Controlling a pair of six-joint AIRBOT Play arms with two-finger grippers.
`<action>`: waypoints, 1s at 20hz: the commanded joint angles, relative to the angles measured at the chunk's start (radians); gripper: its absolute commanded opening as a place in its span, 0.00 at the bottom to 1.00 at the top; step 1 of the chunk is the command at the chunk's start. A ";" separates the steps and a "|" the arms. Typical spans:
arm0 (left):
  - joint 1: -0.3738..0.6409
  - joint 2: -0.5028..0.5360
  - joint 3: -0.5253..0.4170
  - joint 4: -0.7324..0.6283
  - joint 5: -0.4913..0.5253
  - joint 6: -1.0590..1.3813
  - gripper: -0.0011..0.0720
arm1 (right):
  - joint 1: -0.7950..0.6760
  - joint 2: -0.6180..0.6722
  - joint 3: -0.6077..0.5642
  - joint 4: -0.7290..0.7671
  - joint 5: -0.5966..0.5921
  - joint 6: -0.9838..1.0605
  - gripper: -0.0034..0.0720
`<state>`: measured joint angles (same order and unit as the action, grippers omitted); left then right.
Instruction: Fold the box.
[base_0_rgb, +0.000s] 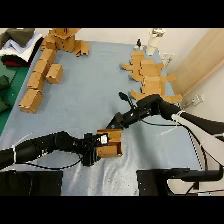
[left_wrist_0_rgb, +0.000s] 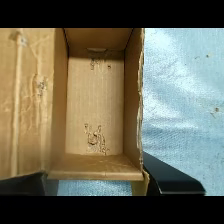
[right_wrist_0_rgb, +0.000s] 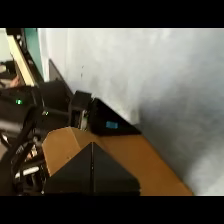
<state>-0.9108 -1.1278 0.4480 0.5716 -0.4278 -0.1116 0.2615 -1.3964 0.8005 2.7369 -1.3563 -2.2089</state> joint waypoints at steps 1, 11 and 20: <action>0.001 0.000 0.000 0.000 0.000 0.000 0.58 | 0.044 0.071 -0.071 0.019 0.001 -0.079 0.05; 0.001 0.000 0.000 0.000 0.000 0.000 0.58 | 0.173 0.432 -0.289 -0.116 0.302 -0.227 0.05; 0.001 0.000 0.000 0.000 0.000 0.000 0.58 | 0.304 0.682 -0.393 -0.260 0.486 -0.211 0.05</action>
<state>-0.9108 -1.1278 0.4480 0.5720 -0.4278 -0.1120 0.5198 -0.7845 0.4274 2.5404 -0.9478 -2.4321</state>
